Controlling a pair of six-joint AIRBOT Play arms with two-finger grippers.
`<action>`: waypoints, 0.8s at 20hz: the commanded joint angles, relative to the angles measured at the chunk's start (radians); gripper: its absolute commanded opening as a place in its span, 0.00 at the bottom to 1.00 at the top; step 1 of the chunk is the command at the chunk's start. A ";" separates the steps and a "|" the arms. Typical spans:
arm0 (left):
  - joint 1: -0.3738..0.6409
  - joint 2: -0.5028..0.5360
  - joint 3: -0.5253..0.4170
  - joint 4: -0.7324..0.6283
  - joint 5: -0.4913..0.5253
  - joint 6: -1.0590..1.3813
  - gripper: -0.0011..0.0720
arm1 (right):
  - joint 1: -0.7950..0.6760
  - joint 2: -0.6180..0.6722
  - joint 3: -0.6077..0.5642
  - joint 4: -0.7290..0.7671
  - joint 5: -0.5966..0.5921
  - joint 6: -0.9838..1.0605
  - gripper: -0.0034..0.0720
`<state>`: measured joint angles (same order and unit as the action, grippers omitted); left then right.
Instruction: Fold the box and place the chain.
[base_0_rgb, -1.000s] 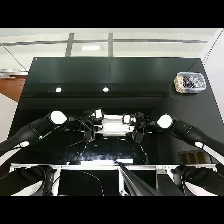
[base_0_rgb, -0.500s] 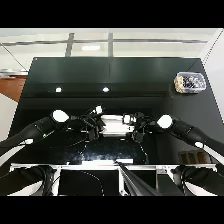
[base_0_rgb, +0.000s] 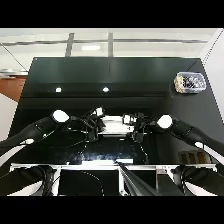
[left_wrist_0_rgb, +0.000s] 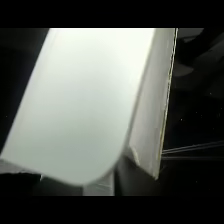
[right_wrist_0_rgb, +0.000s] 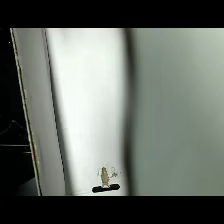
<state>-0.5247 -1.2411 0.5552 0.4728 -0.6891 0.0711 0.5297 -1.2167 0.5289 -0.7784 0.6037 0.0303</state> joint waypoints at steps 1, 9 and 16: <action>0.009 0.018 0.000 0.047 -0.001 0.000 0.06 | 0.000 0.000 0.000 0.000 -0.002 0.000 0.54; 0.344 0.292 0.000 0.390 -0.175 -0.760 0.06 | 0.001 0.000 0.000 -0.012 0.093 0.000 0.54; 0.646 0.288 -0.053 0.409 -0.424 -1.049 0.06 | 0.001 0.000 0.000 -0.008 0.099 0.000 0.54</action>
